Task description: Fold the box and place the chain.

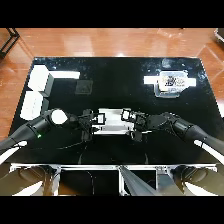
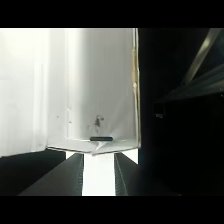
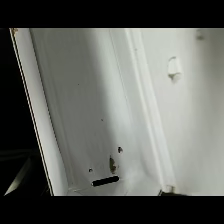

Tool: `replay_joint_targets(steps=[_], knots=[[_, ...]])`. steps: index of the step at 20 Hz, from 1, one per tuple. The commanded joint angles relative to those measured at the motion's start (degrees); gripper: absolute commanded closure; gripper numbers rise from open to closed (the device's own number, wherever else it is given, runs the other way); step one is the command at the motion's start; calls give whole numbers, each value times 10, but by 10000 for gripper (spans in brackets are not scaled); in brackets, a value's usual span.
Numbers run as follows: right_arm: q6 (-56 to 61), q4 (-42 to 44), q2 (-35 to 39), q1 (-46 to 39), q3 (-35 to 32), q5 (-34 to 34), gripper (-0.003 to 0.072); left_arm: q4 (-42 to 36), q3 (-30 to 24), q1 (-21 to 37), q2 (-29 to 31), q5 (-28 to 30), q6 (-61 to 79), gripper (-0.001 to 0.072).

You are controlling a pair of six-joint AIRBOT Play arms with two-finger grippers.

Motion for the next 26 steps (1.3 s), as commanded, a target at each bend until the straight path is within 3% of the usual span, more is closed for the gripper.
replay_joint_targets(steps=[1,8,18,20,22,26], knots=[[0,0,0,0,0,0,556,-35,0,-2,0,35,0,413],[0,0,0,0,0,0,556,-72,0,-3,-10,5,0,413],[0,0,0,0,0,0,556,-94,0,-11,-40,27,9,409],[0,0,0,0,0,0,556,-95,0,-11,-40,27,8,304],[0,0,0,0,0,0,556,-95,0,-11,-40,27,8,249],[0,0,0,0,0,0,556,-95,0,-11,-40,26,8,263]])
